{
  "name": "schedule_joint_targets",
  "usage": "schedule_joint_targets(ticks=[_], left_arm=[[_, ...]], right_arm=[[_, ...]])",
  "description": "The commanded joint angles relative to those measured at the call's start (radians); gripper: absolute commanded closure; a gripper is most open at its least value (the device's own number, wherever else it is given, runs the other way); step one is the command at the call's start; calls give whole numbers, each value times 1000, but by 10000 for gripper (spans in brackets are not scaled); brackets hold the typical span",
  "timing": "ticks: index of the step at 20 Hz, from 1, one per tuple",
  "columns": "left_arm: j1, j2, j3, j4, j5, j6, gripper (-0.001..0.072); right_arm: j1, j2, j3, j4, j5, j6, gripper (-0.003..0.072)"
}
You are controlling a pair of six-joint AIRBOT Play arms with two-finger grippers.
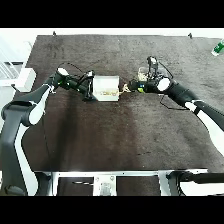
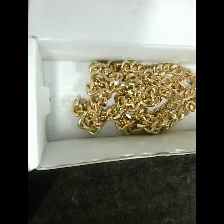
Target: Fold the box and place the chain.
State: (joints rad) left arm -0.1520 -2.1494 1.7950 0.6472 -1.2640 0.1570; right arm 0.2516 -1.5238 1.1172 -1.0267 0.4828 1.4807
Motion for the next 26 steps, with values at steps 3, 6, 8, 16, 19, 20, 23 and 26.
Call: schedule_joint_targets(ticks=[3,6,8,16,19,20,23,26], left_arm=[[0,0,1,0,0,0,221],[0,0,1,0,0,0,221],[0,0,1,0,0,0,221],[0,0,1,0,0,0,221],[0,0,1,0,0,0,221],[0,0,1,0,0,0,221],[0,0,1,0,0,0,221],[0,0,1,0,0,0,221]], right_arm=[[23,-112,67,-3,5,26,289],[47,-190,150,-4,31,27,290],[53,-229,194,-27,70,27,290],[46,-262,257,-182,98,117,291],[46,-309,323,-183,140,137,298],[46,-330,347,-183,167,139,299],[50,-382,390,-190,196,139,428],[50,-384,391,-199,213,134,677]])
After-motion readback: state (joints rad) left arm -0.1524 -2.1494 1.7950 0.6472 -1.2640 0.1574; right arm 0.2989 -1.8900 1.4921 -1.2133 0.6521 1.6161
